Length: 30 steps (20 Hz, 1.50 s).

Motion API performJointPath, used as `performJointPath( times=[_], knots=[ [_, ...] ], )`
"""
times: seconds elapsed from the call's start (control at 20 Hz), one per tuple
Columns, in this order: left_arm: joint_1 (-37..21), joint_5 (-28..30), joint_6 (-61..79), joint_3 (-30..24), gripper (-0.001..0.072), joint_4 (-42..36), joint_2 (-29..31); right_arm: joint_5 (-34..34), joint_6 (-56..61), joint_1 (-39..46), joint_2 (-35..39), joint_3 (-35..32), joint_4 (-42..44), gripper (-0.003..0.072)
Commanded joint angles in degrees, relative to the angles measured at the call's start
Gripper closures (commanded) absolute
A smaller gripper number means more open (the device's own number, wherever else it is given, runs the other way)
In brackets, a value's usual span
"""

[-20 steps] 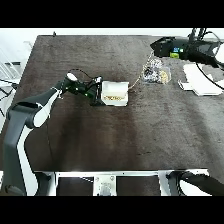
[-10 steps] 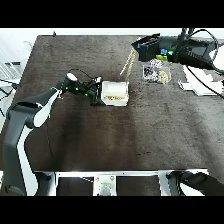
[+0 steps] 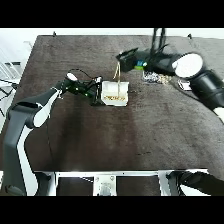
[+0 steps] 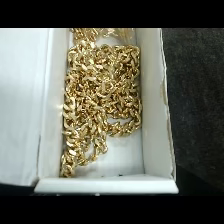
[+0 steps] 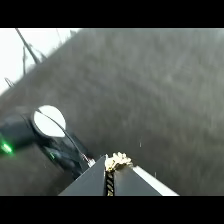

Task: Fold the box and place the chain.

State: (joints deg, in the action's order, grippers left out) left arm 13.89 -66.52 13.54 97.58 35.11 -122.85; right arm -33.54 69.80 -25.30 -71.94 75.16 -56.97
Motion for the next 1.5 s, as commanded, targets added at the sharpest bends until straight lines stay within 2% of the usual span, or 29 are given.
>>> performJointPath(
  times=[0.0, 0.2, 0.4, 0.55, 0.6, 0.65, 0.7, 0.75, 0.9, 1.0, 1.05, 1.1, 1.2, 1.35, 1.45],
  knots=[
    [0.00, 0.00, 0.02, -0.02, 0.0252, 0.02, 0.02, 4.59, -0.04, -0.28, -5.40, -6.71, -0.04, 0.0670],
    [0.00, 0.00, 0.02, -0.02, 0.0252, 0.02, 0.02, 11.80, -1.14, -0.33, -11.67, -15.13, 1.16, 0.0671],
    [0.00, 0.00, 0.02, -0.02, 0.0252, 0.00, 0.02, 13.05, -1.53, -0.28, -17.20, -16.00, 1.05, 0.0671],
    [0.00, 0.00, 0.02, -0.02, 0.0253, 0.00, 0.02, 13.38, -1.49, -0.20, -17.79, -15.89, 1.05, 0.0665],
    [0.00, 0.00, 0.02, -0.02, 0.0252, 0.00, 0.02, 13.38, -1.49, -0.20, -16.85, -15.89, 1.05, 0.0590],
    [0.00, 0.00, 0.02, -0.02, 0.0252, 0.00, 0.02, 13.38, -1.51, -0.20, -15.37, -15.89, 1.01, 0.0384],
    [0.00, 0.00, 0.02, -0.02, 0.0252, 0.00, 0.02, 13.38, -1.51, -0.20, -13.60, -15.89, 0.68, 0.0248],
    [0.00, 0.00, 0.02, -0.02, 0.0252, 0.00, 0.02, 13.40, -1.51, 0.00, -11.43, -15.89, 0.20, 0.0234],
    [0.00, 0.02, 0.02, -0.02, 0.0252, 0.00, 0.02, 12.66, -1.53, 1.22, -3.10, -15.89, -2.10, 0.0234],
    [0.00, -0.02, 0.02, -0.02, 0.0252, 0.00, 0.02, 11.58, -1.64, 2.58, 2.36, -15.89, -4.20, 0.0281],
    [0.00, 0.00, 0.02, -0.02, 0.0252, 0.00, 0.02, 9.68, -3.32, 4.13, 3.98, -15.80, -4.28, 0.0286],
    [0.00, 0.00, 0.02, -0.02, 0.0253, 0.00, 0.02, 5.01, -5.14, 6.34, 4.15, -14.97, -3.93, 0.0283],
    [0.00, 0.00, 0.02, -0.02, 0.0253, 0.00, 0.02, -3.58, -14.47, 11.65, 2.75, -13.14, 1.90, 0.0283],
    [0.00, -0.04, 0.02, -0.02, 0.0252, 0.00, 0.02, -7.04, -30.53, 18.12, -0.48, -10.43, 18.86, 0.0284],
    [0.00, 0.00, 0.02, -0.02, 0.0252, 0.00, 0.02, -14.53, -36.44, 21.20, -5.35, -6.36, 24.87, 0.0284]
  ],
)
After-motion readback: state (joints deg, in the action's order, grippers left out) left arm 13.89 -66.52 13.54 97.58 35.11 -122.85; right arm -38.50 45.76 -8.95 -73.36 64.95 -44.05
